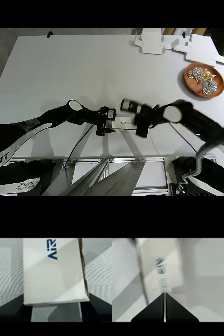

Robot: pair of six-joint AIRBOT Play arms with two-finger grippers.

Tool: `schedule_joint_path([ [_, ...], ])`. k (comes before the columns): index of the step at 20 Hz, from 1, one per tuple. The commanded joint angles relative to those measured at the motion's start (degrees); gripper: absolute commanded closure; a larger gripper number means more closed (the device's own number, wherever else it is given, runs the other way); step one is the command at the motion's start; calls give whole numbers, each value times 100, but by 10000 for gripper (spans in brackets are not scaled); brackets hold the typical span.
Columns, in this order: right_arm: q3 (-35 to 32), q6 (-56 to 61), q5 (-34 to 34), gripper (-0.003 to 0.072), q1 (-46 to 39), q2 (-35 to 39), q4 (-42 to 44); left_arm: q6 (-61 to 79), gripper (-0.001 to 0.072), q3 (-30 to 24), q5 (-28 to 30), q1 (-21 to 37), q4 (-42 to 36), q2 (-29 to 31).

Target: Fold the box and place the chain.

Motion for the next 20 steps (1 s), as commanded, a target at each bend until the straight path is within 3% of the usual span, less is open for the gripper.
schedule_joint_path([
  [1, 264, 1950, 817, 662, -568, 671, -1388, 4, 560, 0, 26, 4, -2, 4],
  [4, 229, 2721, 1786, 662, -1814, 750, -2109, 4, 560, 0, 24, 2, -2, 4],
  [9, -363, 3456, 1027, 662, -3681, 750, -2055, 4, 560, 0, 22, 2, -4, 4],
  [14, -466, 3464, 1502, 662, -3858, 752, -2035, 4, 560, 0, 22, 2, -4, 4],
  [20, -466, 3464, 1495, 662, -3858, 754, -2035, 4, 560, 0, 22, 2, -4, 4],
])
